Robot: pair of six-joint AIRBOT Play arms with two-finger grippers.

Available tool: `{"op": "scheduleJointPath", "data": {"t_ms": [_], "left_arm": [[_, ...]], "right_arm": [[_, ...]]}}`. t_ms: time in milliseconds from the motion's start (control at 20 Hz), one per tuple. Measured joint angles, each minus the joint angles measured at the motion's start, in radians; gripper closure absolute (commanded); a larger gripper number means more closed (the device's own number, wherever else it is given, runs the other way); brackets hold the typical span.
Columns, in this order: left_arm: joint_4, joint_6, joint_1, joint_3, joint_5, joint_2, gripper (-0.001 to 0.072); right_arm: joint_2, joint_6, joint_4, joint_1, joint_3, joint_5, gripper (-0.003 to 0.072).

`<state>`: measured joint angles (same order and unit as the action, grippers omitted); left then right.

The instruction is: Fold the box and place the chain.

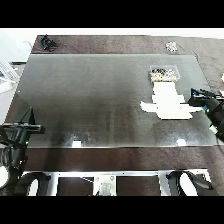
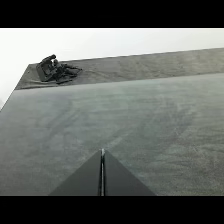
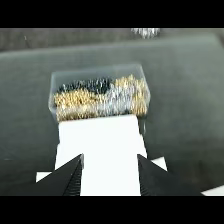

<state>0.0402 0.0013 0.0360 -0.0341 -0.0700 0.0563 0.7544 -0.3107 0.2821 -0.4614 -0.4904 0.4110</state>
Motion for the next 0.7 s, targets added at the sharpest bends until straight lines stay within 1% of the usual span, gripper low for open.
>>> {"op": "scheduleJointPath", "data": {"t_ms": [50, 100, 150, 200, 300, 400, 550, 700], "left_arm": [[0.0, 0.0, 0.0, 0.0, 0.0, 0.0, 0.0688], [0.0, 0.0, 0.0, 0.0, 0.0, 0.0, 0.0688], [0.0, 0.0, 0.0, 0.0, 0.0, 0.0, 0.0688], [0.0, 0.0, 0.0, 0.0, 0.0, 0.0, 0.0688], [0.0, 0.0, 0.0, 0.0, 0.0, 0.0, 0.0688], [0.0, 0.0, 0.0, 0.0, 0.0, 0.0, 0.0688], [0.0, 0.0, 0.0, 0.0, 0.0, 0.0, 0.0688], [0.0, 0.0, 0.0, 0.0, 0.0, 0.0, 0.0688]], "right_arm": [[0.069, -0.014, -0.002, -0.065, -0.04, 0.071, 0.028], [0.132, -0.025, -0.013, -0.131, -0.076, 0.137, 0.0283], [0.177, -0.029, -0.019, -0.19, -0.103, 0.203, 0.0327], [0.214, -0.029, -0.023, -0.245, -0.131, 0.268, 0.0328], [0.28, -0.055, 0.016, -0.329, -0.195, 0.361, 0.027], [0.362, -0.119, 0.109, -0.386, -0.288, 0.436, 0.0263], [0.536, -0.239, 0.248, -0.433, -0.492, 0.59, 0.0263], [0.751, -0.369, 0.349, -0.452, -0.76, 0.788, 0.0265]]}}
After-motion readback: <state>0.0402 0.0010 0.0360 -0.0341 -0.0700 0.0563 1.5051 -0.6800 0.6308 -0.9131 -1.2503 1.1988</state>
